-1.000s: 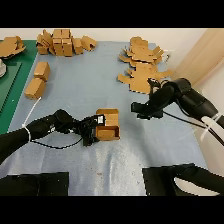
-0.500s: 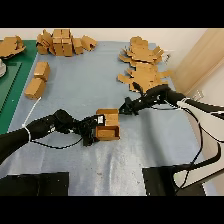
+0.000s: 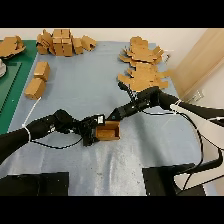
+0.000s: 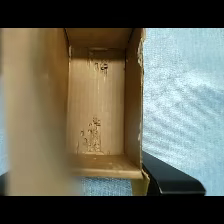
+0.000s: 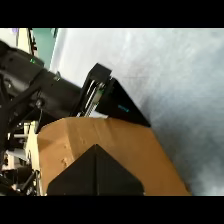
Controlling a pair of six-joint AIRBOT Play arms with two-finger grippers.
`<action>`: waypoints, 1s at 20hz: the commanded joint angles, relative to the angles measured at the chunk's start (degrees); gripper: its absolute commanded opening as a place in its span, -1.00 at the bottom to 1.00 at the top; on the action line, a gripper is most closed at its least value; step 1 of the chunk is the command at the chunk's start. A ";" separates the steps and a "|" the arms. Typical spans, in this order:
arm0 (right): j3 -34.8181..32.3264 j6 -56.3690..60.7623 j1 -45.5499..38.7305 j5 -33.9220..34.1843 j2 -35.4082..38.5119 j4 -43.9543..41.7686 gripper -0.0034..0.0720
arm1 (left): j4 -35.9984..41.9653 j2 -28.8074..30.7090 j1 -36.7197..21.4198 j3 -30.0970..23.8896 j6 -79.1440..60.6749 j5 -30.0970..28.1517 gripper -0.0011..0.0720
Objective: Fold the box.
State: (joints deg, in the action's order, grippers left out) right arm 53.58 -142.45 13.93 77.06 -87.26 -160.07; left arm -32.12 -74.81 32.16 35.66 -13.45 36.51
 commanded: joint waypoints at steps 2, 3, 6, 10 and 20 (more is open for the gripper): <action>-8.44 -4.63 4.35 -7.34 6.69 3.41 -0.91 | 0.00 0.02 0.00 -0.02 0.00 0.00 0.47; -10.49 -4.59 5.73 -10.40 8.59 5.55 -0.91 | 0.00 0.02 0.00 -0.02 0.00 -0.02 0.47; -14.01 -4.44 9.18 -19.69 16.85 11.52 -0.91 | 0.00 0.02 0.00 -0.02 0.00 0.02 0.47; -13.79 -4.57 11.54 -34.99 25.66 17.29 -0.91 | 0.00 0.02 0.00 -0.02 0.00 0.02 0.47; -12.59 -29.03 18.95 -29.09 27.80 17.86 -0.26 | 0.00 0.02 0.00 -0.02 0.00 0.02 0.47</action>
State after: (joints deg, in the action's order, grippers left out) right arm 40.93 -162.23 30.00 44.40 -59.79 -142.61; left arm -32.10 -74.81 32.16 35.66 -13.45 36.53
